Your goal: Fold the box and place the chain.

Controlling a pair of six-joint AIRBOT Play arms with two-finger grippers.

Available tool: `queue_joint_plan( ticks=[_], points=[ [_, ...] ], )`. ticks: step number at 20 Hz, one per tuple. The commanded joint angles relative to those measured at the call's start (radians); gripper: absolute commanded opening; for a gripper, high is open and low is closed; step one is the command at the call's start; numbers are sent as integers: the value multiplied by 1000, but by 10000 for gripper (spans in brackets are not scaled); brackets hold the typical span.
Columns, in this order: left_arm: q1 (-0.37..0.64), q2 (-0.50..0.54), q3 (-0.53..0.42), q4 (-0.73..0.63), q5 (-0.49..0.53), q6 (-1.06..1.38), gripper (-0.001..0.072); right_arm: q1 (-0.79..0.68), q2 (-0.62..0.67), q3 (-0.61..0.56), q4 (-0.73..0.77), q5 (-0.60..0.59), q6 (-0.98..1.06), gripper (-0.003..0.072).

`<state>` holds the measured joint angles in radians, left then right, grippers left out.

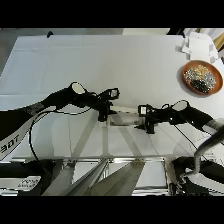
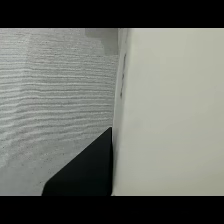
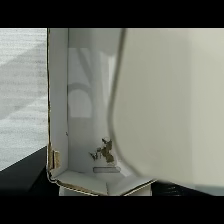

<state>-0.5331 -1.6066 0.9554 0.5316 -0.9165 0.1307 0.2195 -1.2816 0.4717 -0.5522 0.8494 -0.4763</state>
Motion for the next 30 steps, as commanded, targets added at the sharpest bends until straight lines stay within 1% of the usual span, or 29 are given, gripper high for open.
queue_joint_plan(
  ticks=[1,15,16,18,19,20,23,25,26,27,28,29,30],
  points=[
    [0,0,0,0,0,0,11,1,0,0,0,0,0,359],
    [0,0,0,0,0,0,11,1,0,0,0,0,0,359],
    [0,0,0,0,0,0,35,1,0,0,0,0,0,359],
    [2,4,0,0,0,0,311,1,0,0,0,0,0,359],
    [3,9,0,1,2,0,425,1,0,0,0,0,0,359],
    [5,18,0,2,0,0,465,1,0,0,0,0,0,359],
    [13,54,0,9,0,0,466,1,0,0,0,0,0,359],
    [21,77,0,23,0,-1,522,1,0,0,0,0,0,359],
    [24,83,0,34,-2,-3,529,1,0,0,0,0,0,359],
    [24,85,0,62,-2,-8,558,1,0,0,0,0,0,359],
    [24,85,0,92,-3,-23,619,1,0,0,0,0,0,359],
    [24,85,0,122,0,-53,649,1,0,0,0,0,0,359],
    [24,86,0,151,0,-81,649,1,0,0,0,0,0,359]
  ],
)
